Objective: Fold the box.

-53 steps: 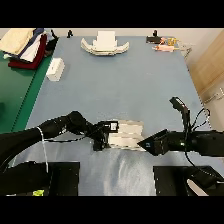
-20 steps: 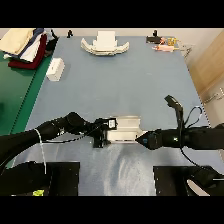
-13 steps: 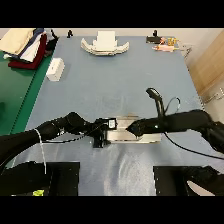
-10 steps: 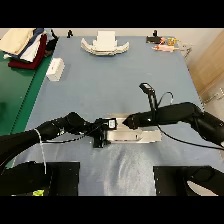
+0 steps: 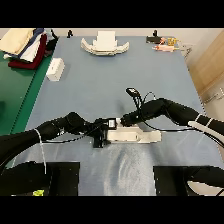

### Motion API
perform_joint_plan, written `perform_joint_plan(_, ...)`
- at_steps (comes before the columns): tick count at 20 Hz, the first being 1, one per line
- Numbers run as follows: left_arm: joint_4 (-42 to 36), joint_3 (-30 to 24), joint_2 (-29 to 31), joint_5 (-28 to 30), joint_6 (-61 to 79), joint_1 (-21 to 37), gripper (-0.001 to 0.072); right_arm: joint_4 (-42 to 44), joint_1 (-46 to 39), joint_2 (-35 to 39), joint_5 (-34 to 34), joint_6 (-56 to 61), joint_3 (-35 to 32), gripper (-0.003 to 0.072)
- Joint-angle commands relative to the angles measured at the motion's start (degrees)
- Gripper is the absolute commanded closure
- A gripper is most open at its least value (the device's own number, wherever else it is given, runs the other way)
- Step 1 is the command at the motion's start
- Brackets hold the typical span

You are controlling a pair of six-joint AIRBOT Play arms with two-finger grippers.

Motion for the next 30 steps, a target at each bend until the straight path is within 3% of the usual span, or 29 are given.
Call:
perform_joint_plan(1, 0.1, 0.0, 0.0, 0.0, 0.2, 0.0, 0.0188, -0.8, 0.1, -1.7, 0.0, -0.8, 0.2, 0.0538)
perform_joint_plan(7, 0.1, 0.0, 0.0, 0.1, 0.2, 0.0, 0.0188, -0.1, 0.0, 0.5, -0.2, -0.8, 0.2, 0.0538)
perform_joint_plan(12, 0.1, 0.0, 0.0, 0.1, 0.2, 0.0, 0.0188, -1.5, 0.0, 12.1, -3.3, -0.6, 0.2, 0.0538)
perform_joint_plan(18, 0.1, 0.0, 0.0, 0.1, 0.2, 0.0, 0.0188, -8.9, 0.0, 28.0, -20.6, -0.9, -0.1, 0.0538)
perform_joint_plan(22, 0.1, 0.0, 0.0, 0.1, 0.2, 0.0, 0.0188, -10.2, 0.0, 38.3, -31.2, -10.1, -5.0, 0.0536)
perform_joint_plan(24, 0.1, 0.0, 0.0, 0.1, 0.2, 0.0, 0.0188, -15.5, 0.0, 43.1, -31.7, -10.7, -8.7, 0.027)
perform_joint_plan(25, 0.1, 0.0, 0.0, 0.1, 0.2, 0.0, 0.0188, -17.5, 0.0, 44.7, -31.7, -11.1, -10.3, 0.026)
perform_joint_plan(27, 0.1, 0.0, 0.0, 0.1, 0.2, 0.0, 0.0188, -21.0, 0.0, 46.0, -31.3, -14.5, -13.4, 0.0153)
perform_joint_plan(30, 0.1, 0.0, 0.0, 0.1, 0.2, 0.0, 0.0188, -24.3, 0.0, 44.8, -24.0, -21.7, -17.7, 0.0145)
